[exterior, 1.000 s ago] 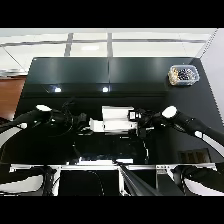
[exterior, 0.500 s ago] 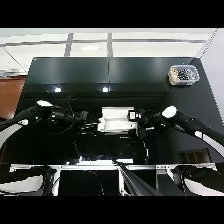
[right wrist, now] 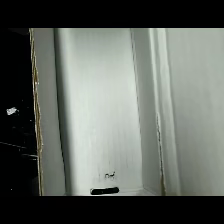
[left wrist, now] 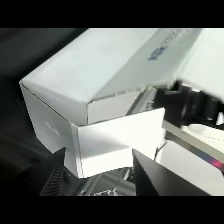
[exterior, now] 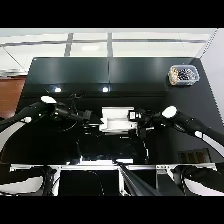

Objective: Fold the box and place the chain.

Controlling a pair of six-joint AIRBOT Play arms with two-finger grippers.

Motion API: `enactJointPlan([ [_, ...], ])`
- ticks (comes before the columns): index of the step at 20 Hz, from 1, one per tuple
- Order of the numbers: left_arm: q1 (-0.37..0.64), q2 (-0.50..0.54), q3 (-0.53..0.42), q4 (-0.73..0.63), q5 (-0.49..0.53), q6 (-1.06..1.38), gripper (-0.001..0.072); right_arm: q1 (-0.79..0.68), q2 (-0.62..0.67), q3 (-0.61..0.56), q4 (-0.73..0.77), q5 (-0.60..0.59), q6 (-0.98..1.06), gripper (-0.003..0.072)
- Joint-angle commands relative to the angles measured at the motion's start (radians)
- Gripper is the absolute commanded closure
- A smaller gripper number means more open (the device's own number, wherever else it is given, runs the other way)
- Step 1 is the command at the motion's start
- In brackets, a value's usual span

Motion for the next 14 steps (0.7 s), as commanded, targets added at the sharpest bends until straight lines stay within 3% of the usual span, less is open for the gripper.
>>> enactJointPlan([
  [1, -0.066, 0.001, 0.079, 0.144, 0.032, -0.191, 0.0230, 0.000, 0.001, 0.001, 0.000, 0.000, 0.000, 0.0560],
  [4, -0.123, 0.001, 0.131, 0.257, 0.068, -0.333, 0.0230, 0.000, 0.001, 0.001, 0.000, 0.000, 0.000, 0.0559],
  [8, -0.180, 0.001, 0.161, 0.263, 0.119, -0.380, 0.0230, 0.000, 0.001, 0.001, 0.000, 0.000, 0.000, 0.0560],
  [10, -0.192, 0.001, 0.174, 0.277, 0.124, -0.391, 0.0348, 0.000, 0.001, 0.001, 0.000, 0.000, 0.000, 0.0559],
  [14, -0.211, 0.001, 0.211, 0.359, 0.116, -0.483, 0.0348, 0.000, 0.001, 0.001, 0.000, 0.000, 0.000, 0.0559],
])
